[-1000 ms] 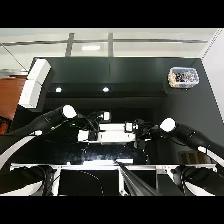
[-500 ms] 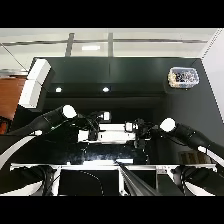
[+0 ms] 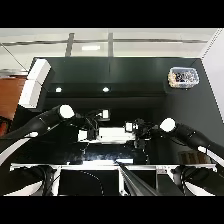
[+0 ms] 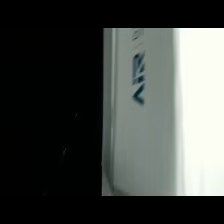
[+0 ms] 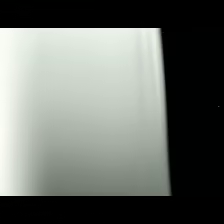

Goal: Fold the box and place the chain.

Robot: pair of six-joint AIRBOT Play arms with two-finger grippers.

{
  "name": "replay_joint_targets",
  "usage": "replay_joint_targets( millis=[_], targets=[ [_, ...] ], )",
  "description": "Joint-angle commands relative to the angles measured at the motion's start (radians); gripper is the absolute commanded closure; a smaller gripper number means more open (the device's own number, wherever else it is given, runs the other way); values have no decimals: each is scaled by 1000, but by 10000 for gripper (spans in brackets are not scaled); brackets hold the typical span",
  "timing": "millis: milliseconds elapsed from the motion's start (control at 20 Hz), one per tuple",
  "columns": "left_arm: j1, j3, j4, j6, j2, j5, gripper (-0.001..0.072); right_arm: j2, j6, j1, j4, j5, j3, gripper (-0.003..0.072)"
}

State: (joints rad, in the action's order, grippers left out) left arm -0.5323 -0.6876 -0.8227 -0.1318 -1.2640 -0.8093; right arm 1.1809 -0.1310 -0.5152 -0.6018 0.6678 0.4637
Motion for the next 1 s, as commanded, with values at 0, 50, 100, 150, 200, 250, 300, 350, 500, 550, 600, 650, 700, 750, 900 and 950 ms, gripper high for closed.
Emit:
replay_joint_targets(
  millis=[0, 50, 100, 150, 200, 250, 300, 350, 500, 550, 600, 650, 700, 750, 900, 950],
  targets=[
    [47, 0, -124, -197, 101, -80, 200, 1, 0, 0, -1, 2, -1, 210],
    [72, 0, -132, -251, 135, -130, 202, 1, 0, 0, -1, 2, -1, 210],
    [101, 0, -137, -306, 169, -194, 219, 1, 0, 0, -1, 1, -1, 209],
    [132, 0, -143, -362, 198, -263, 333, 1, 0, 0, -1, 1, -1, 210],
    [158, 0, -142, -405, 222, -327, 574, 1, 0, 0, -1, 1, -1, 210],
    [180, 0, -133, -422, 242, -393, 680, 1, 0, 0, -1, 1, -1, 210],
    [193, 1, -111, -462, 261, -446, 680, 1, 0, 0, -1, 2, -1, 209],
    [188, 10, -79, -544, 276, -468, 680, 1, 0, 0, -1, 2, -1, 210],
    [101, 78, 54, -619, 283, -486, 680, 1, 0, 0, -1, 2, -1, 210],
    [61, 113, 122, -619, 283, -422, 680, 1, 0, 0, -1, 2, -1, 209],
    [27, 146, 196, -607, 283, -335, 679, 1, 0, 0, -1, 2, -1, 210],
    [-6, 174, 269, -572, 283, -230, 680, 1, 0, 0, -1, 1, -1, 210],
    [-28, 193, 323, -543, 283, -130, 679, 1, 0, 0, -1, 2, -1, 210],
    [-39, 202, 367, -534, 283, -27, 679, 1, 0, 0, -1, 2, -1, 210],
    [-40, 205, 473, -483, 282, 234, 679, 1, 0, 0, -1, 1, -1, 209],
    [-42, 206, 472, -483, 280, 309, 679, 1, 0, 0, -1, 1, 0, 209]
  ],
)
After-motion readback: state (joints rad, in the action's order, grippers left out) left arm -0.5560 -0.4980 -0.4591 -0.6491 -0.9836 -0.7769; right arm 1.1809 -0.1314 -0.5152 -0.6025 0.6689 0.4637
